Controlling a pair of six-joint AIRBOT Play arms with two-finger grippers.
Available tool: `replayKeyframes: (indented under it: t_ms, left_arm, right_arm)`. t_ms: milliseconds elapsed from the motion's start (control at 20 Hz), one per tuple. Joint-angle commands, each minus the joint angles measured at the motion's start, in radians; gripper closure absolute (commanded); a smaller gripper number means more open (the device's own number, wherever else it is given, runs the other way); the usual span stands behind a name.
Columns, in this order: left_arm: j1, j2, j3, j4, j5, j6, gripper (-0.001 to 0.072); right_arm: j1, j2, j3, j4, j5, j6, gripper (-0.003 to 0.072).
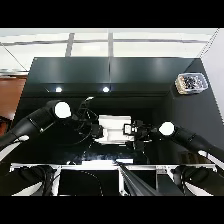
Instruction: Fold the box and place the chain.
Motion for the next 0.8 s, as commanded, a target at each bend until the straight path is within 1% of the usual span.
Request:
replayKeyframes:
  t_ms: [0,100,300,400,500,600,750]
  left_arm:
    - [-0.083,-0.003,0.008,0.098,0.076,-0.161,0.0258]
    - [-0.115,-0.015,0.016,0.163,0.073,-0.236,0.0257]
    - [-0.163,-0.072,0.066,0.201,0.038,-0.307,0.0257]
    - [-0.187,-0.085,0.094,0.281,0.019,-0.408,0.0258]
    - [-0.203,-0.09,0.113,0.375,-0.025,-0.503,0.0264]
    - [-0.211,-0.091,0.117,0.416,-0.06,-0.558,0.0386]
    - [-0.216,-0.109,0.132,0.42,-0.087,-0.616,0.0386]
  right_arm:
    - [0.001,0.0,0.0,0.0,0.0,0.0,0.0644]
    - [0.001,0.0,0.0,0.0,0.0,0.0,0.0644]
    - [0.001,0.0,0.0,0.0,0.0,0.0,0.0644]
    - [0.001,0.0,0.0,0.0,0.0,0.0,0.0644]
    - [0.001,0.0,0.0,0.0,0.0,0.0,0.0644]
    - [0.001,0.0,0.0,0.0,0.0,0.0,0.0644]
    - [0.001,0.0,0.0,0.0,0.0,0.0,0.0644]
